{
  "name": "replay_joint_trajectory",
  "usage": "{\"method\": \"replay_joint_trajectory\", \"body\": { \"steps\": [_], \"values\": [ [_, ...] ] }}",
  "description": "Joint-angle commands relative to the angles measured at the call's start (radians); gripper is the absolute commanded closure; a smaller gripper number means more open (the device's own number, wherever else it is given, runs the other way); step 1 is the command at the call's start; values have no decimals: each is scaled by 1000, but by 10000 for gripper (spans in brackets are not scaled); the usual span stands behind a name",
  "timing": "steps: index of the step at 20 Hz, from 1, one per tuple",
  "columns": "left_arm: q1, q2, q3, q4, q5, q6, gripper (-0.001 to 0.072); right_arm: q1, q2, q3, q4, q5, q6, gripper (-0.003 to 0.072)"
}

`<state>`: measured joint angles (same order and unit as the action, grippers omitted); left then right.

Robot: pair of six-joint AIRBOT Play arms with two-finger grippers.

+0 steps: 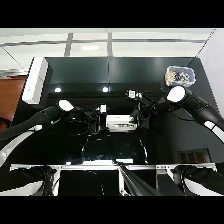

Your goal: Fold the box and place the chain.

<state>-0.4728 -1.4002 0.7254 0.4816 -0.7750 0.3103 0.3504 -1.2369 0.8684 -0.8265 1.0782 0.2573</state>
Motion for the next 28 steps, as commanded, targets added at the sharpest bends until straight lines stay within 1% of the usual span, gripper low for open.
{"method": "replay_joint_trajectory", "body": {
  "steps": [1,2,6,14,17,18,19,21,22,23,24,25,28],
  "values": [
    [-1,-1,1,0,-1,-1,336,1,0,0,3,0,0,395],
    [-1,-1,1,0,-1,0,336,1,0,0,3,0,0,368],
    [-1,-1,1,0,-1,-1,336,1,0,-5,3,-2,0,368],
    [-1,-1,1,0,-1,0,336,1,0,-60,3,-5,0,369],
    [-1,-1,1,0,-1,-1,336,1,8,-42,17,10,17,370],
    [-1,-1,1,0,-1,-1,337,-2,21,-24,26,23,69,371],
    [-1,-1,1,0,-1,-1,337,-7,37,-5,29,37,149,391],
    [-1,-1,1,0,-1,-1,336,-35,69,14,61,62,423,390],
    [-1,-1,1,0,-1,-1,336,-52,73,14,67,88,579,458],
    [-1,-1,1,0,-1,-1,336,-64,72,5,68,117,685,672],
    [-1,-1,1,0,-1,-1,337,-68,72,-14,84,123,726,670],
    [-1,-1,1,0,-1,-1,337,-68,71,-43,143,111,734,671],
    [-1,-1,1,0,-1,-1,337,-67,34,-118,375,40,733,670]
  ]
}}
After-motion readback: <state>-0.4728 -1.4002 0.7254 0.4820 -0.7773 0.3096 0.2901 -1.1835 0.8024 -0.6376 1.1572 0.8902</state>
